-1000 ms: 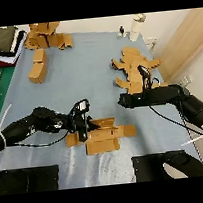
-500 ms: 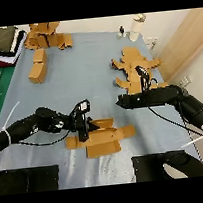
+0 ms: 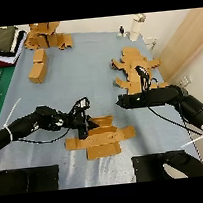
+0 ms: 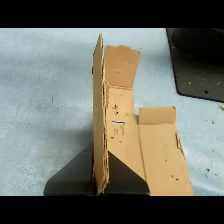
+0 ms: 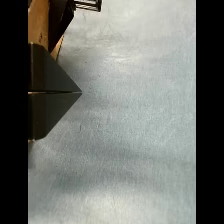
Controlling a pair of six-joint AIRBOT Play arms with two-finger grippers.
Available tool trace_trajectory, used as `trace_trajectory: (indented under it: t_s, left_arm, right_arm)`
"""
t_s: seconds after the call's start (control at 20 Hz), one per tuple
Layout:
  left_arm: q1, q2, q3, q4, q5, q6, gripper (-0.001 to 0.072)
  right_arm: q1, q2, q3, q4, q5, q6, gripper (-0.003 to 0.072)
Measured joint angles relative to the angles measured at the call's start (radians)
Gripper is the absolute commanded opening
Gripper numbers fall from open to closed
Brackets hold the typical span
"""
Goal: Fold the box.
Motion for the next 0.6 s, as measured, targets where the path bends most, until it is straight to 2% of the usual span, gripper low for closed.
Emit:
trace_trajectory:
  t_s: [0.6]
  left_arm:
    - [0.000,-0.008,-0.006,0.043,-0.035,-0.011,0.0012]
  right_arm:
    - [0.000,-0.001,0.000,-0.013,0.008,0.000,0.0003]
